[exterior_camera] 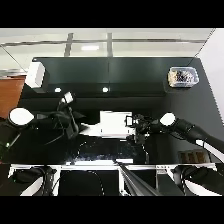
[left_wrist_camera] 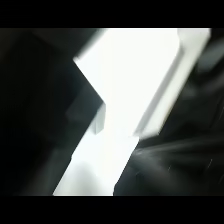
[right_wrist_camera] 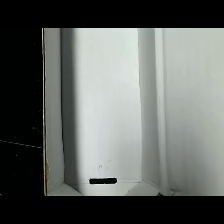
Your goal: Fold the box and place the chain.
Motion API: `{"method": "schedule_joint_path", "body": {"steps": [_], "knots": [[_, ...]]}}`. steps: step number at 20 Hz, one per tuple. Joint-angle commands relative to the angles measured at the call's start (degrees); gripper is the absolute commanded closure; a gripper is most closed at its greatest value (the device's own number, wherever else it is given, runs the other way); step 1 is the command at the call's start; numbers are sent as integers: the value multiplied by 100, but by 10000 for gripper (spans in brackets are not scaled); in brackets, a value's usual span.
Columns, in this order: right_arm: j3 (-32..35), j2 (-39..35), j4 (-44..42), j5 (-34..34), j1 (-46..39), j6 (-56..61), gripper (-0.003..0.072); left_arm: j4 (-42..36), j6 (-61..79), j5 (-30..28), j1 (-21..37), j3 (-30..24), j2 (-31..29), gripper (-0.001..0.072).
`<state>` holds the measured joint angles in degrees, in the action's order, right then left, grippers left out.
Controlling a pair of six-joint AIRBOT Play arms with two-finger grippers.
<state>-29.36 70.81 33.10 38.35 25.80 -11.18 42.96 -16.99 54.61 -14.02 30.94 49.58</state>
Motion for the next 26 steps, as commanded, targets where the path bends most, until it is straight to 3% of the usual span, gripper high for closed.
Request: {"method": "schedule_joint_path", "body": {"steps": [1,8,15,18,19,20,21,22,26], "knots": [[2,4,0,0,2,4,560,393,1517,-433,-243,-190,9,5],[2,4,0,0,2,4,560,315,2588,-531,-525,306,1488,4],[2,4,0,0,2,4,560,234,2874,-468,-833,483,1805,6],[0,2,0,0,2,4,560,-24,2852,-330,-1056,483,1989,42],[2,4,0,0,2,4,560,-57,2850,-315,-1137,483,2028,138],[2,2,0,0,2,4,560,-48,2852,-328,-1222,483,2035,296],[2,2,0,0,2,4,560,-63,2852,-328,-1292,494,2033,498],[2,2,0,0,2,4,560,-63,2850,-330,-1357,509,2033,551],[2,4,0,0,2,4,560,-348,2802,-415,-1394,518,2035,551]]}}
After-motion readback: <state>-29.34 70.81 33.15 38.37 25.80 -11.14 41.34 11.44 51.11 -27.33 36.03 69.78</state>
